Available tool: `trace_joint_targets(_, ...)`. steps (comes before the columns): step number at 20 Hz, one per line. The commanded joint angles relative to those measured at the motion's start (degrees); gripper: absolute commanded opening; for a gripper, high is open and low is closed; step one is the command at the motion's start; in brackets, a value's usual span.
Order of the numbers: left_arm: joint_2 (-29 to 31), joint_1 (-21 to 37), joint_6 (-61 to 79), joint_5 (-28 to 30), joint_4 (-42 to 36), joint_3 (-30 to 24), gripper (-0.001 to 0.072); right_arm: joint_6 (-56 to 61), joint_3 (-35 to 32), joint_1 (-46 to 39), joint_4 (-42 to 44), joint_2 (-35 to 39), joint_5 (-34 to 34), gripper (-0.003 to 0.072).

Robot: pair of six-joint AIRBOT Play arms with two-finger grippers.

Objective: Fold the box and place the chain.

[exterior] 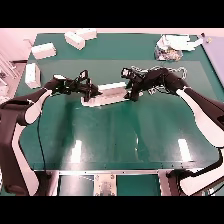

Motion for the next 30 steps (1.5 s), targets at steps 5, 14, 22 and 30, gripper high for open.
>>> trace_joint_targets(5,0.0,0.0,0.0,0.0,0.4,0.0,0.0021,-4.0,4.5,-1.2,0.7,-2.0,-3.5,0.0643)
trace_joint_targets(14,0.0,0.0,0.0,0.0,0.4,0.0,0.0021,-4.0,4.7,-4.4,12.7,-1.2,-6.0,0.0643)
trace_joint_targets(22,0.0,0.0,0.0,0.0,0.4,0.0,0.0021,-1.6,4.5,-6.5,12.6,4.4,-9.0,0.0642)
trace_joint_targets(30,0.0,0.0,0.0,0.0,0.3,0.0,0.0020,21.6,-5.9,-9.0,13.0,16.9,16.1,0.0642)
